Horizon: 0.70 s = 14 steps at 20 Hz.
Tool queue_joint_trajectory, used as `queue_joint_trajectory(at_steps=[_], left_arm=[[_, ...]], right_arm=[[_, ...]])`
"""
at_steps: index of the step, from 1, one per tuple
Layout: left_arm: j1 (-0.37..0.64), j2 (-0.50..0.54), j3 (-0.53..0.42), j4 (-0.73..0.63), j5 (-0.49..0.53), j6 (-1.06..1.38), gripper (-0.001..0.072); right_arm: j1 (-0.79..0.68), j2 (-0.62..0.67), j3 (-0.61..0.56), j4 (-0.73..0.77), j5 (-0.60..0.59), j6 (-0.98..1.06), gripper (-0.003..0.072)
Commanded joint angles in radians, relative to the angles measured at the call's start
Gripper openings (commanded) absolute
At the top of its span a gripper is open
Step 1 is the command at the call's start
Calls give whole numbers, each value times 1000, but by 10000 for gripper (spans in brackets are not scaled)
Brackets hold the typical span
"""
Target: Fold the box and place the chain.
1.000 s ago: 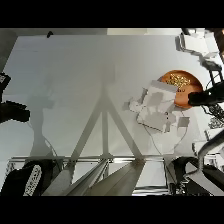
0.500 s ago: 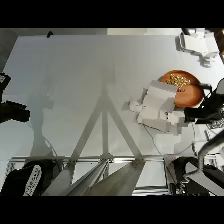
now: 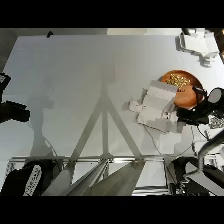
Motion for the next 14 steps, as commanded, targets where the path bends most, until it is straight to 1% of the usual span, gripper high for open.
queue_joint_trajectory(at_steps=[1,2,3,6,8,9,12,14], left_arm=[[0,1,1,0,0,0,14],[0,1,1,0,0,0,14],[0,1,1,0,0,0,14],[0,1,1,0,0,0,14],[0,1,1,0,0,0,14],[0,1,1,0,0,0,14],[0,1,1,0,0,0,14],[0,1,1,0,0,0,14]], right_arm=[[-1,-1,-4,-11,-30,22,168],[-1,-1,-4,-12,-32,22,69],[-1,-1,-4,-11,-33,21,10],[0,0,-3,3,-29,-34,10],[0,11,-3,70,-27,-114,9],[0,25,-3,117,-36,-178,9],[0,85,-3,294,-92,-481,9],[0,96,-4,357,-122,-605,8]])
